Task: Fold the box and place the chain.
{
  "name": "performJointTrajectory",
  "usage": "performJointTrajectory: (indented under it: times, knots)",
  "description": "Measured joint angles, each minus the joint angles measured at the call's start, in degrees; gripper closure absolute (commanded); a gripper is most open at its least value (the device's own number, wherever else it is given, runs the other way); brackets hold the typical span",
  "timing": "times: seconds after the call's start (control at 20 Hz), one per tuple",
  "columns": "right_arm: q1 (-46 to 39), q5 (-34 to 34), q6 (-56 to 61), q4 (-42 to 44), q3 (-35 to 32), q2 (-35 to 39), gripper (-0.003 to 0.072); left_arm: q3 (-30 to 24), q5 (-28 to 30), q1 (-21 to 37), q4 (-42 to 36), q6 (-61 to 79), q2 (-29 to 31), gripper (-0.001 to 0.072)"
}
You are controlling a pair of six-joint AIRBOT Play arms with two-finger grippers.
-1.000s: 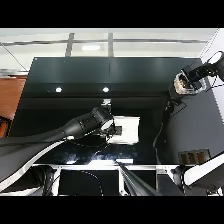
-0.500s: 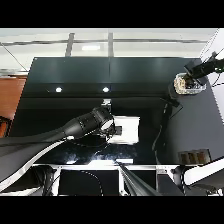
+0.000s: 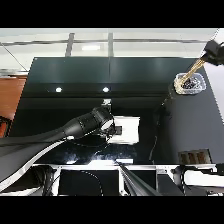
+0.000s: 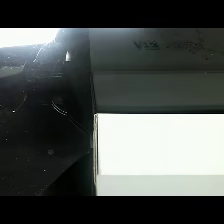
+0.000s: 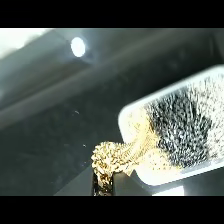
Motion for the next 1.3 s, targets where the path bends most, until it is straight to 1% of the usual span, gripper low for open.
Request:
performJointTrajectory:
  times: [0.2, 0.35, 0.5, 0.75, 0.9, 1.0, 1.15, 1.3]
  knots:
    - [0.20, 0.70, -4.15, 3.34, 0.00, 7.50, 0.0682, 0.00, 0.13, 0.00, 0.00, 0.00, 0.02, 0.0681]
    - [1.77, 3.13, -7.02, 5.42, -0.33, 12.85, 0.0683, 0.00, 0.22, 0.00, 0.00, 0.00, 0.02, 0.0681]
    - [4.61, 6.69, -9.40, 6.40, -2.69, 18.43, 0.0683, 0.00, 0.24, 0.00, 0.00, 0.00, 0.02, 0.0681]
    - [10.73, 16.13, -15.80, 8.02, -10.84, 27.74, 0.0682, 0.00, 0.26, 0.00, 0.02, 0.00, 0.00, 0.0681]
    - [14.19, 20.65, -18.43, 11.06, -17.25, 32.48, 0.0683, 0.00, 0.26, 0.00, 0.02, 0.00, 0.02, 0.0681]
    - [16.74, 23.10, -19.54, 14.53, -21.53, 34.82, 0.0682, 0.00, 0.26, 0.00, 0.02, 0.00, 0.00, 0.0681]
    - [20.90, 24.87, -20.31, 19.69, -26.64, 36.65, 0.0682, 0.00, 0.24, 0.00, 0.02, 0.00, 0.02, 0.0681]
    - [25.31, 24.72, -20.70, 24.61, -30.10, 37.35, 0.0682, 0.00, 0.22, 0.00, 0.02, 0.00, 0.02, 0.0681]
